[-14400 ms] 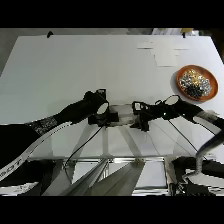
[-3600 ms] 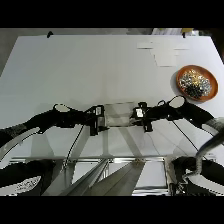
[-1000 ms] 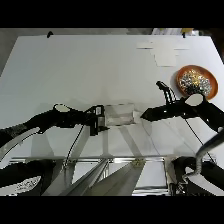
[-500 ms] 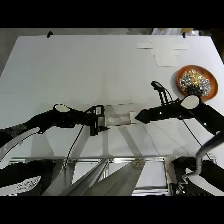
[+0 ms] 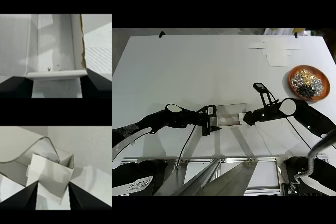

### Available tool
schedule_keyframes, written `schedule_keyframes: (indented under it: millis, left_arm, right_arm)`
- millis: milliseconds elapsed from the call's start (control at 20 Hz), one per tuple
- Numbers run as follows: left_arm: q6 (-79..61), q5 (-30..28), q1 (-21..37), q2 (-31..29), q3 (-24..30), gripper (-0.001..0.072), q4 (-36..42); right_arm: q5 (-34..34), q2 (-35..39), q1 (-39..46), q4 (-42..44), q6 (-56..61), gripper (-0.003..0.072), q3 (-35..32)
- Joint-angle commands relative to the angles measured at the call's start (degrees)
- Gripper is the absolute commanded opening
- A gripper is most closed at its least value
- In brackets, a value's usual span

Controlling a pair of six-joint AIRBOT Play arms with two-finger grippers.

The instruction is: Fold the box and place the chain.

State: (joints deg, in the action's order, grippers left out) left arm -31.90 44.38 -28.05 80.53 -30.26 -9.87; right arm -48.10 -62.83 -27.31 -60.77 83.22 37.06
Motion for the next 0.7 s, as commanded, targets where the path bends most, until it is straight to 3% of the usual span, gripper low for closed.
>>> schedule_keyframes:
  millis: [0, 250, 650]
  left_arm:
    - [0.0, 0.0, 0.0, 0.0, 0.0, 0.0068, 0.0]
    - [0.0, 0.0, 0.0, 0.0, 0.0, 0.0068, 0.0]
    - [0.0, 0.0, 0.0, 0.0, 0.0, 0.0068, 0.0]
  right_arm:
    - [1.0, -0.7, -4.0, -6.7, 10.4, 0.0415, 3.5]
    - [-6.2, -7.0, -7.6, -15.4, 21.9, 0.0405, 7.9]
    - [-6.1, -9.7, -9.7, -19.0, 26.5, 0.0376, 9.9]
